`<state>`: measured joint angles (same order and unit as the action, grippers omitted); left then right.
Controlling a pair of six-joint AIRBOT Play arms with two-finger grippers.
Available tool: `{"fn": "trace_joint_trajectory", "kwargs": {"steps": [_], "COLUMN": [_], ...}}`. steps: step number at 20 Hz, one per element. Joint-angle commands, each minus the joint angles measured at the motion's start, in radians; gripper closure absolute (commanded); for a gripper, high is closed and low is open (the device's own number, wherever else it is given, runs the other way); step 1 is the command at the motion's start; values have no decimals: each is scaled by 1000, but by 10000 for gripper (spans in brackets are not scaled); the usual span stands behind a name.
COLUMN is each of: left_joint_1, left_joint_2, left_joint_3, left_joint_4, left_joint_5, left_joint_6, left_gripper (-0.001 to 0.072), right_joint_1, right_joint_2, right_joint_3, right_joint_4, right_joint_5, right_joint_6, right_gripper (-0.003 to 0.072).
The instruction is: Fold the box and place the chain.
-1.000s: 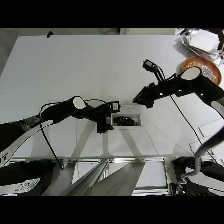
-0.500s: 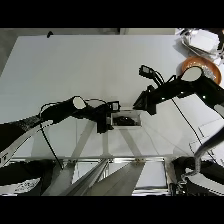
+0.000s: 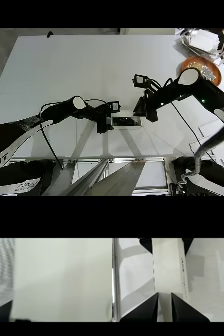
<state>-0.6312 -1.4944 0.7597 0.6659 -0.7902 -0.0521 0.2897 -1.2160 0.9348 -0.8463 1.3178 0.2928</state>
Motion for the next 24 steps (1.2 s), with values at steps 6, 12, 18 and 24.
{"fn": "trace_joint_trajectory", "kwargs": {"steps": [6, 12, 18, 24], "left_joint_1": [0, 0, 0, 0], "left_joint_2": [0, 0, 0, 0], "left_joint_3": [1, 1, 1, 1], "left_joint_4": [0, 0, 0, 0], "left_joint_5": [0, 0, 0, 0], "left_joint_6": [0, 0, 0, 0], "left_gripper": [394, 394, 394, 394], "right_joint_1": [29, 87, 146, 152], "right_joint_2": [1, 1, 0, 0], "right_joint_3": [-1, -2, -35, -37], "right_joint_4": [-99, -103, -103, -100], "right_joint_5": [1, -60, -89, -135], "right_joint_6": [51, 50, 47, 48], "right_gripper": [427, 426, 426, 343]}}
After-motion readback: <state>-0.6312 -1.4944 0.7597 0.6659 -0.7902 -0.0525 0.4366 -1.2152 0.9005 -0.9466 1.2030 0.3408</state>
